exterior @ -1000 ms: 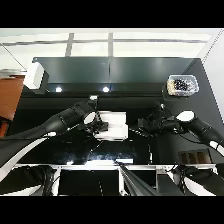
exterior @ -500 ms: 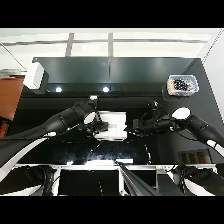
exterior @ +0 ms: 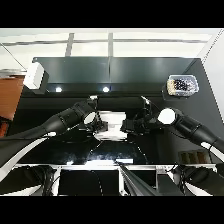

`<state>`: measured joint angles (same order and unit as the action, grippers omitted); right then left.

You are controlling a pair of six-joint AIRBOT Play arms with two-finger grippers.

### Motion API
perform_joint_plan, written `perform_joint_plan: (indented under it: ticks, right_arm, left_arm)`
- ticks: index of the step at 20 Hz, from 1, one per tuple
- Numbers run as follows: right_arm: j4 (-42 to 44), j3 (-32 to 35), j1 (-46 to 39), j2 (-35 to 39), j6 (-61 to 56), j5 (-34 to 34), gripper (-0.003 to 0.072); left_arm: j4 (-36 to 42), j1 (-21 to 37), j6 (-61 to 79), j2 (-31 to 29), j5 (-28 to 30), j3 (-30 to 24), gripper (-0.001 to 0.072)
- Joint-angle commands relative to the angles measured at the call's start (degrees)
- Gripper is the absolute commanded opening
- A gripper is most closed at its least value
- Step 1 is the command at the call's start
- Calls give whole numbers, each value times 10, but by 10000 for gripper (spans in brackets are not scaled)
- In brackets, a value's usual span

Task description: Fold the box and place the chain.

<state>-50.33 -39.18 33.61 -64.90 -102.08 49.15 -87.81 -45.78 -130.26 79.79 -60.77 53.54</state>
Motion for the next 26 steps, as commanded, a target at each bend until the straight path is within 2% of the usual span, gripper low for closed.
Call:
perform_joint_plan:
  ticks: [1,18,26]
  right_arm:
    - [-79,-29,27,-2,-101,-10,393]
    - [-257,-100,115,-73,-254,37,391]
    - [-269,-113,115,-91,-268,68,390]
  left_arm:
    - [-2,0,1,0,1,0,27]
    - [-2,0,12,1,1,0,27]
    - [-2,0,12,0,1,0,27]
